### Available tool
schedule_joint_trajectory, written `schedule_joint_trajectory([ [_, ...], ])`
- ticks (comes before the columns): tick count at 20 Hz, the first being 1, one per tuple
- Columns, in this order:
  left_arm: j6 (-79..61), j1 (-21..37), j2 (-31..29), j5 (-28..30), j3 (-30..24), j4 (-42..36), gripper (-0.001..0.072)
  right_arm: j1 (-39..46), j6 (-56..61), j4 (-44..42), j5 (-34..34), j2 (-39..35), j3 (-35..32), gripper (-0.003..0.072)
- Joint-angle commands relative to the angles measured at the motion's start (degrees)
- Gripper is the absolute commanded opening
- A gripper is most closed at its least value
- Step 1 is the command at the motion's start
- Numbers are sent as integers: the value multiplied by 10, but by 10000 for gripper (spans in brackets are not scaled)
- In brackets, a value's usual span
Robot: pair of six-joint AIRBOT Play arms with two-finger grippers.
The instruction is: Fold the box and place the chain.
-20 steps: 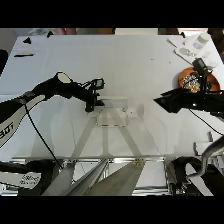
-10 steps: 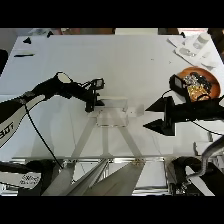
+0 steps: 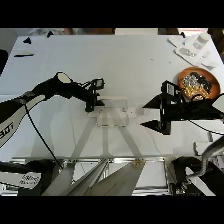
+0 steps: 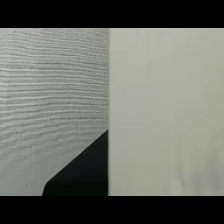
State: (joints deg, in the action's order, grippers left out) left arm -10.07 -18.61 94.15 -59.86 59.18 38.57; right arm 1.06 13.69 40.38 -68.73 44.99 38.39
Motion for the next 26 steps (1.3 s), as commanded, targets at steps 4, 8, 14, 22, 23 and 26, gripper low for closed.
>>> schedule_joint_trajectory([
  [4, 0, 0, 0, 0, 0, 0, 13, -3, -22, 0, 44, 6, -14, 692],
  [8, 0, 0, 0, 0, 0, 0, 13, -24, -54, 0, 139, 6, -68, 692],
  [14, 0, 0, 0, 0, 0, 0, 13, -71, -207, -15, 175, 60, -121, 692],
  [22, 0, 0, 0, 0, 0, 0, 13, -81, -292, -70, 266, 191, -121, 692],
  [23, 0, 0, 0, 0, 0, 0, 13, -90, -296, -77, 280, 197, -121, 692],
  [26, 0, 0, 0, 0, 0, 0, 13, -117, -320, -124, 314, 214, -120, 692],
])
